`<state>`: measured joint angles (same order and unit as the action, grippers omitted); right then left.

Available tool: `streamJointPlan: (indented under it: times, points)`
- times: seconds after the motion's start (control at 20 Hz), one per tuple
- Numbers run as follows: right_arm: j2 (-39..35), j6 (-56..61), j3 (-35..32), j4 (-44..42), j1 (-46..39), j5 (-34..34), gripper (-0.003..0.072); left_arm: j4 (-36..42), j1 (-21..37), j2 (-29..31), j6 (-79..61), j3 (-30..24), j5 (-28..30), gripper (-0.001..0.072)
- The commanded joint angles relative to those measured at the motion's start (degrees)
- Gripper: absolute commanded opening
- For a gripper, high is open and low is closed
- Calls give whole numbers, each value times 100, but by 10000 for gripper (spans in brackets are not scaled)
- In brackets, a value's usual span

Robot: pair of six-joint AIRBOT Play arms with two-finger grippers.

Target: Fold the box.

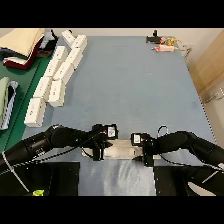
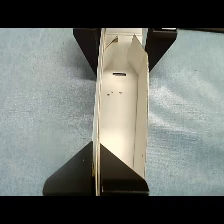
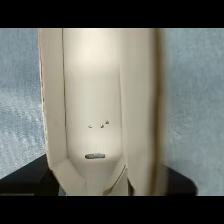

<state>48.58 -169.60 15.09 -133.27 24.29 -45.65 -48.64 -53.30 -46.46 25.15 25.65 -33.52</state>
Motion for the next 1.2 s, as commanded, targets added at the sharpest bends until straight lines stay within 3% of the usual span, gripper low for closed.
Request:
streamJointPlan:
  times: [0.0, 0.6, 0.65, 0.7, 0.75, 1.0, 1.15]
  points:
    - [2, 7, -4, 26, -2, -31, 511, 2, 7, 2, -2, 0, 7, 16]
    - [2, 7, -4, 63, -2, -31, 511, 133, 7, 2, 2, 0, -9, 18]
    - [2, 7, -4, 66, -2, -31, 511, 131, 7, 2, 39, 0, -9, 163]
    - [4, 7, -4, 66, -2, -31, 511, 138, 9, 2, 72, 0, 0, 483]
    - [4, 7, -4, 66, -2, -31, 511, 125, 13, 2, 251, 0, 31, 555]
    - [4, 7, -4, 72, -2, -31, 511, -245, 17, 282, 1172, 2, -485, 558]
    - [4, 7, -4, 83, -2, -31, 511, -1528, 17, 894, 2601, 2, -1172, 558]
